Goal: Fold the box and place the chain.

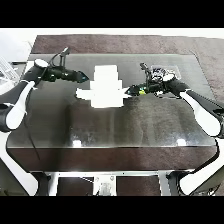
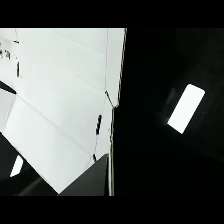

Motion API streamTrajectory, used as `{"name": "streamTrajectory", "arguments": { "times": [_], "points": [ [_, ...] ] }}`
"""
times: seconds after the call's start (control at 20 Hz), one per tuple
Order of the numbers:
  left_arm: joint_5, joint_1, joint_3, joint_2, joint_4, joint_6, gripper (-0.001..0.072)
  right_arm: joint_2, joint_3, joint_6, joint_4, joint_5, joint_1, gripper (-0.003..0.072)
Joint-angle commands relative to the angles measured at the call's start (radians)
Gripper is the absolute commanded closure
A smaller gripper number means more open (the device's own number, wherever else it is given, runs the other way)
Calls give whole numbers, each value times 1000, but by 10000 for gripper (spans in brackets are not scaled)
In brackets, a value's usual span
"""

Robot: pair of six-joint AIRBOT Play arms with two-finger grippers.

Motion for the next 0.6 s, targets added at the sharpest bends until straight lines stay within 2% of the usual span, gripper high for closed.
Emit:
{"name": "streamTrajectory", "arguments": {
  "times": [0.0,0.2,0.55],
  "points": [
    [26,-43,63,-53,44,-18,221,-1,1,0,0,8,0,687],
    [21,-71,117,-114,45,-18,221,-1,1,0,0,8,0,687],
    [-5,-75,129,-135,26,-10,232,-1,1,-1,0,8,0,686]
  ]
}}
